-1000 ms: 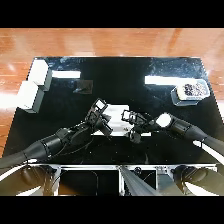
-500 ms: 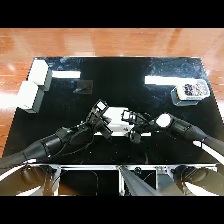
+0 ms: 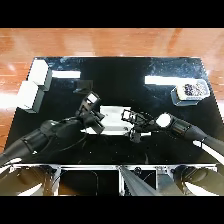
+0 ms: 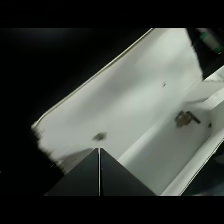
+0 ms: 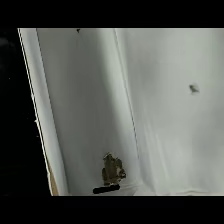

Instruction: Fold the box and place the chain.

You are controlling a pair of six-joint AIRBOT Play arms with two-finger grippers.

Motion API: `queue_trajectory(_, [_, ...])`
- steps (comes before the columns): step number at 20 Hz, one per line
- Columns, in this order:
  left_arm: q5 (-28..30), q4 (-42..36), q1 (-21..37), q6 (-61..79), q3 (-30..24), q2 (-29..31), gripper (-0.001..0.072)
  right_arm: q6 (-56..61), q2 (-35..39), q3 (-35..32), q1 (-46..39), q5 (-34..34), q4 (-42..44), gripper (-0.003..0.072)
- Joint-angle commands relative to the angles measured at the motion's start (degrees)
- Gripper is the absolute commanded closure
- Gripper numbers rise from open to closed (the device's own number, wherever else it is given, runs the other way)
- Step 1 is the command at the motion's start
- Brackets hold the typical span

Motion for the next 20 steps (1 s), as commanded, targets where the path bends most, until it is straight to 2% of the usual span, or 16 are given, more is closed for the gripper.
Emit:
queue_trajectory(1, [13.86, 2.73, 8.46, 0.2, 0.15, 5.01, 0.069, 0.0, 0.0, -0.02, 0.0, 0.33, 0.0, 0.0171])
queue_trajectory(5, [26.43, 8.81, 16.26, 0.33, 0.15, 7.28, 0.069, 0.0, 0.0, -0.02, 0.0, 0.33, 0.0, 0.017])
queue_trajectory(7, [30.05, 9.51, 19.17, -0.13, 0.13, 6.71, 0.0665, 0.02, 0.0, -0.02, 0.0, 0.33, 0.0, 0.0171])
queue_trajectory(8, [31.17, 9.38, 19.67, 0.24, 0.13, 6.4, 0.0415, 0.0, -0.02, -0.02, 0.0, 0.33, 0.02, 0.0171])
queue_trajectory(9, [31.98, 9.81, 19.47, 0.92, 0.15, 6.12, 0.0092, 0.0, -0.02, -0.02, 0.0, 0.33, 0.24, 0.0171])
queue_trajectory(12, [36.89, 9.84, 17.29, 18.47, 0.13, 6.03, 0.0086, 0.0, -0.04, -0.02, 0.0, 0.33, 0.46, 0.0171])
queue_trajectory(14, [35.82, 9.79, 15.54, 29.42, 0.09, 6.01, 0.0086, 0.0, -0.04, -0.02, 0.0, 0.33, 0.44, 0.0171])
queue_trajectory(16, [30.86, 9.62, 14.29, 36.65, -0.02, 5.92, 0.0089, 0.0, -0.07, -0.02, 0.0, 0.31, 0.42, 0.0171])
queue_trajectory(18, [23.41, 9.55, 13.42, 36.61, 0.0, 4.94, 0.0094, 0.0, -0.09, -0.02, 0.0, 0.31, 0.42, 0.0171])
queue_trajectory(20, [18.91, 8.5, 12.7, 36.61, 0.04, 2.84, 0.0101, 0.0, -0.11, -0.02, 0.0, 0.37, 0.44, 0.0171])
